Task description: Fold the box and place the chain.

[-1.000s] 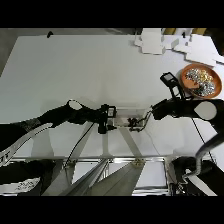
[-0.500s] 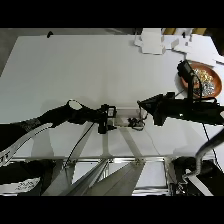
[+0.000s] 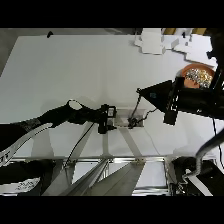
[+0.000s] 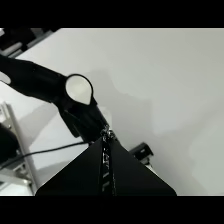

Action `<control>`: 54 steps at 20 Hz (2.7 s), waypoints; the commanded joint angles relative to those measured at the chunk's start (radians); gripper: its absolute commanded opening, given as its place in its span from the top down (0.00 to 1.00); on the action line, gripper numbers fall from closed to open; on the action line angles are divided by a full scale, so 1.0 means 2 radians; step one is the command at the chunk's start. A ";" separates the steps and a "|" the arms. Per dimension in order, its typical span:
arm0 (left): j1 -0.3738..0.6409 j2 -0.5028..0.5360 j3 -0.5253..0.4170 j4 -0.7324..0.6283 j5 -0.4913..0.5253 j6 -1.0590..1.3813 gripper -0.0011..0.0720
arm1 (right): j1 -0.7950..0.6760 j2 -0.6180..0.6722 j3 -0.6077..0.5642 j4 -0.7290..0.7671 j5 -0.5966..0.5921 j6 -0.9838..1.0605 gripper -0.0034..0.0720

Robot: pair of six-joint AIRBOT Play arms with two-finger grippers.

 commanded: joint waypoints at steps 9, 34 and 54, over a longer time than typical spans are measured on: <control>0.000 0.000 0.000 0.000 0.000 0.000 0.78 | 0.000 -0.020 0.025 -0.008 -0.042 -0.023 0.93; 0.000 0.000 0.000 0.000 0.000 0.000 0.78 | 0.041 -0.056 0.085 -0.098 -0.077 -0.050 0.93; 0.000 0.000 0.000 0.000 0.000 0.000 0.78 | 0.041 -0.189 0.017 -0.164 0.085 -0.017 0.93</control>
